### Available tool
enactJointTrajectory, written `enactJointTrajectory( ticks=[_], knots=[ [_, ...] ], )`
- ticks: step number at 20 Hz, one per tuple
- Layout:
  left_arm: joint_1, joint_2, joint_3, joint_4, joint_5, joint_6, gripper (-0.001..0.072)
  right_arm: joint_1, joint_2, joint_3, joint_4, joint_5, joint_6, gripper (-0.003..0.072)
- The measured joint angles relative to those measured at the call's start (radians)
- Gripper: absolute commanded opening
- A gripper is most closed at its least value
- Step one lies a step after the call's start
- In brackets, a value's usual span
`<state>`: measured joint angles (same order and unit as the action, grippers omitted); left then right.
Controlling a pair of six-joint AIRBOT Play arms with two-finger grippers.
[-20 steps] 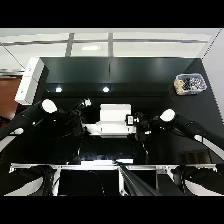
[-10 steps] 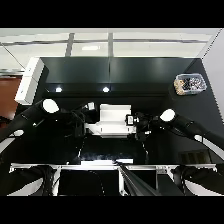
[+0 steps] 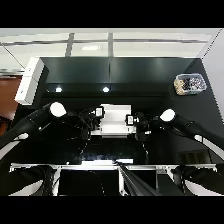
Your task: Fold the box and place the chain.
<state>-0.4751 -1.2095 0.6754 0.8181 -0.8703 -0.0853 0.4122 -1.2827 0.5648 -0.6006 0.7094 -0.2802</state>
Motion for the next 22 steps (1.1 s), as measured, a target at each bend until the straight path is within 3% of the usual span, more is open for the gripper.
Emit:
enactJointTrajectory(
  ticks=[10,11,12,14,16,18,19,20,21,22],
  knots=[
    [-0.027,-0.067,0.000,-0.180,0.026,0.003,0.0105,0.000,0.000,0.000,0.000,-0.004,0.000,0.0475],
    [-0.032,-0.075,0.000,-0.184,0.029,0.003,0.0038,0.000,0.000,0.000,0.000,-0.004,0.000,0.0475],
    [-0.035,-0.081,0.000,-0.185,0.031,0.003,0.0031,0.000,0.000,0.000,0.000,-0.004,0.000,0.0475],
    [-0.040,-0.089,0.000,-0.190,0.032,0.003,0.0257,0.000,0.000,0.000,0.000,-0.005,0.000,0.0475],
    [-0.042,-0.093,0.000,-0.191,0.034,0.003,0.0197,0.000,0.000,0.000,0.000,-0.006,0.000,0.0475],
    [-0.043,-0.096,0.000,-0.191,0.038,0.003,0.0249,0.000,0.000,0.000,0.000,-0.006,0.000,0.0475],
    [-0.043,-0.096,0.000,-0.191,0.041,0.003,0.0201,0.000,0.000,0.000,0.000,-0.007,0.000,0.0475],
    [-0.044,-0.096,0.000,-0.191,0.042,0.003,0.0043,0.000,0.000,0.000,0.000,-0.007,0.000,0.0475],
    [-0.045,-0.096,0.000,-0.189,0.044,0.003,0.0083,0.000,0.000,0.000,0.000,-0.008,0.000,0.0475],
    [-0.045,-0.092,0.000,-0.185,0.044,0.003,0.0286,0.000,0.000,0.000,0.000,-0.009,0.000,0.0475]
  ],
)
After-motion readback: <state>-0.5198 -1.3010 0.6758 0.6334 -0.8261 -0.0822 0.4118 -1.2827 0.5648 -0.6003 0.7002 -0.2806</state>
